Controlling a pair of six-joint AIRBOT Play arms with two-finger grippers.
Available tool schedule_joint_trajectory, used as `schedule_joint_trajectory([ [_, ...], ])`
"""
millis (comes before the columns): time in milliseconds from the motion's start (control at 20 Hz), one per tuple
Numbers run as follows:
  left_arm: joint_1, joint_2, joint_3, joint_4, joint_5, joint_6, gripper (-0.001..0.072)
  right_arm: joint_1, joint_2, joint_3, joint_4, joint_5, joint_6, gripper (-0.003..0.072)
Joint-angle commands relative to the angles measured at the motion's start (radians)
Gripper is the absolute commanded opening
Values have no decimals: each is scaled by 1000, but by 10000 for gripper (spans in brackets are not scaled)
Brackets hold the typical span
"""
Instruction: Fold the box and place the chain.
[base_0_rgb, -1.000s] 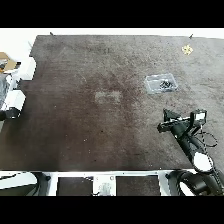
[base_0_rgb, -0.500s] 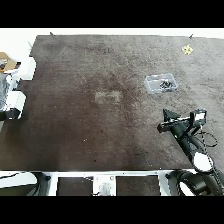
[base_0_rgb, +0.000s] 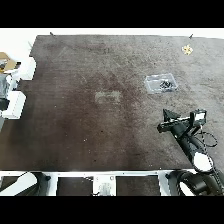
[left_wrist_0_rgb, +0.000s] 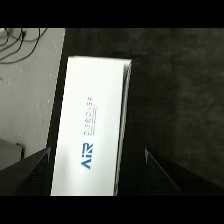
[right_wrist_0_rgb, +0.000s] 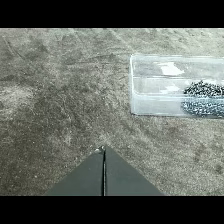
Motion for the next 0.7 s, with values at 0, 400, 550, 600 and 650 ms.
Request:
schedule_joint_trajectory([
  [0, 0, 116, 3, -214, -91, 34, 650, 0, 0, 0, 0, -3, 0, 1],
  [400, -234, 179, 70, -673, -365, 147, 6, 1, 0, 0, 0, -4, 0, 1],
  [550, -430, 282, 28, -666, -18, 167, 6, 1, 0, 0, 0, -4, 0, 1],
  [600, -497, 320, 9, -666, 95, 183, 6, 1, 0, 0, 0, -4, 0, 1],
  [650, -576, 360, -16, -666, 214, 219, 6, 1, 0, 0, 0, -4, 0, 1],
])
